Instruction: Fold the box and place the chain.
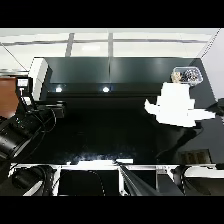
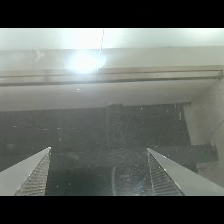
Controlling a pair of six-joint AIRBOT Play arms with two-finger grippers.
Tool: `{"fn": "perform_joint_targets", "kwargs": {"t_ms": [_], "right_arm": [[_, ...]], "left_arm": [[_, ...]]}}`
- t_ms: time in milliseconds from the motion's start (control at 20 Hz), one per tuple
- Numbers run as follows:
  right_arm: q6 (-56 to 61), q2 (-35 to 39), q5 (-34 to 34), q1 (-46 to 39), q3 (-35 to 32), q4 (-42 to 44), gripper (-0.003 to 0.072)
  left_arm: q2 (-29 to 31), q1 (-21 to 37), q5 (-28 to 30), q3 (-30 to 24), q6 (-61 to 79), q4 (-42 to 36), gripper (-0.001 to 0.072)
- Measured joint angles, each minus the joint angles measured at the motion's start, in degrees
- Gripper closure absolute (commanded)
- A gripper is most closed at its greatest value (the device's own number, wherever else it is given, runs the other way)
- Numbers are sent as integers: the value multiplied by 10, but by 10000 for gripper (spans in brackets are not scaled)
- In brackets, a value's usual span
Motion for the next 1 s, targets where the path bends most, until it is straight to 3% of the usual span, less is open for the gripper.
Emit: {"fn": "perform_joint_targets", "kwargs": {"t_ms": [150, 300, 450, 650, 800, 1000], "right_arm": [[-25, 56, -28, 49, -70, 55, 675], [-69, 142, -87, 106, -185, 126, 674], [-101, 229, -151, 175, -301, 178, 674], [-119, 293, -206, 264, -393, 211, 674], [-123, 308, -225, 309, -416, 221, 674], [-126, 315, -234, 346, -426, 227, 674]], "left_arm": [[0, 0, 4, 0, -1, 0, 6], [-7, 0, 20, 0, -1, -15, 6], [-46, -4, 77, 2, 20, -84, 9], [-169, -2, 113, 57, 167, -273, 9], [-282, 26, 50, 143, 347, -466, 9], [-420, 96, -80, 234, 541, -687, 9]]}}
